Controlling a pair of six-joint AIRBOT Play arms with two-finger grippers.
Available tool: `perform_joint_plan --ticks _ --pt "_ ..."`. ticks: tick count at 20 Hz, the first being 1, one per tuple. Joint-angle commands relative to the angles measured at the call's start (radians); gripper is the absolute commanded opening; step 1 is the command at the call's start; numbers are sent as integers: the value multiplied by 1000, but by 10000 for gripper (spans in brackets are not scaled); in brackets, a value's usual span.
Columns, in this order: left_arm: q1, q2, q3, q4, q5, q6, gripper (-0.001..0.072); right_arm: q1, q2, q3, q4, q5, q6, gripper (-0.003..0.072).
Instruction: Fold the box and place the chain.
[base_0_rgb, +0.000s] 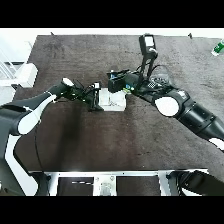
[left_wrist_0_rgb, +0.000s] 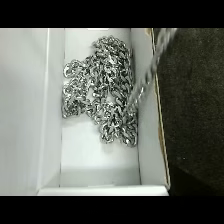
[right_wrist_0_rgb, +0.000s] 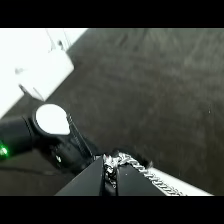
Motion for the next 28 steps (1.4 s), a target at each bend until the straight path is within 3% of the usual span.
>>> perform_joint_plan --ticks 1,7,11,12,13,14,21,24,28 --pt "1 0 0 0 0 0 527 7 -58 -21 3 1 29 7" --pt "1 0 0 0 0 0 527 -10 -268 -26 2 -23 31 8" --pt "1 0 0 0 0 0 527 -39 -328 -26 2 -32 39 17" --pt "1 0 0 0 0 0 527 -45 -319 -26 2 -29 38 194" --pt "1 0 0 0 0 0 527 -58 -303 -26 -2 -15 39 437" --pt "1 0 0 0 0 0 527 -76 -282 -27 -5 10 38 462" --pt "1 0 0 0 0 0 527 -369 -98 -176 -51 50 42 444" --pt "1 0 0 0 1 0 527 -502 -155 -204 4 43 84 454" --pt "1 0 0 0 0 0 527 -539 -296 -187 39 -26 85 452"
